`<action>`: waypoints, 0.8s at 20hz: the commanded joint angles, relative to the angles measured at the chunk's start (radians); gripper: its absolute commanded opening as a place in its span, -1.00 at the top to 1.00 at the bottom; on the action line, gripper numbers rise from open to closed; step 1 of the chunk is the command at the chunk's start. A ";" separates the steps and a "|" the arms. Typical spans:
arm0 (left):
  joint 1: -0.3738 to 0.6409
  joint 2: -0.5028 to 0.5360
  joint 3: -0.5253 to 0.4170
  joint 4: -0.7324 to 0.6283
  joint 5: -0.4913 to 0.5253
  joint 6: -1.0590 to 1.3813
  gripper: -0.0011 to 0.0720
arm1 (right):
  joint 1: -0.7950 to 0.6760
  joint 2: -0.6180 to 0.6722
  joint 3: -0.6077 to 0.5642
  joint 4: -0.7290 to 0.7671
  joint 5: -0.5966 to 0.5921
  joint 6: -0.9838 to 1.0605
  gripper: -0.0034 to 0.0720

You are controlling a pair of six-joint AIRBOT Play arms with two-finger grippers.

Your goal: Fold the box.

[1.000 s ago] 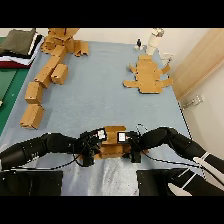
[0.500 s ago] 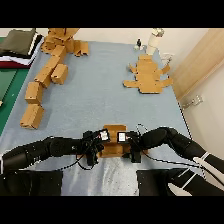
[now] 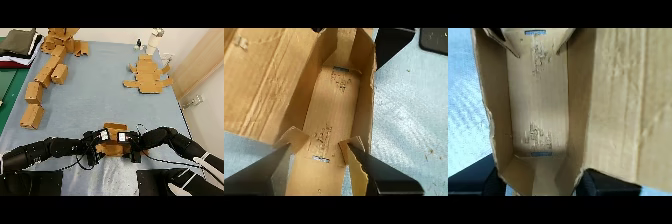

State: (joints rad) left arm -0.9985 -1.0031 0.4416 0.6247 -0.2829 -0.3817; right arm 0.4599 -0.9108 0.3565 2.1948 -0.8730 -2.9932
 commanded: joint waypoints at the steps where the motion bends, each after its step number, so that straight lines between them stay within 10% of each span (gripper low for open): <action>1: 0.001 -0.001 0.000 -0.003 0.003 -0.001 -0.57 | 0.001 0.000 0.001 0.000 0.000 0.000 -0.42; 2: 0.001 -0.001 0.000 -0.003 0.003 -0.001 -0.53 | 0.001 0.000 0.001 0.000 0.000 0.000 -0.42; 4: 0.001 0.001 0.000 0.007 -0.012 0.003 0.94 | 0.001 0.000 0.001 0.000 0.000 0.000 -0.42; 10: 0.080 0.086 0.000 0.202 -0.169 -0.187 0.95 | 0.001 0.000 0.000 0.000 0.000 0.000 -0.42; 16: 0.267 0.358 -0.002 0.944 -0.531 -1.309 0.95 | 0.001 0.000 0.001 0.000 0.000 0.000 -0.42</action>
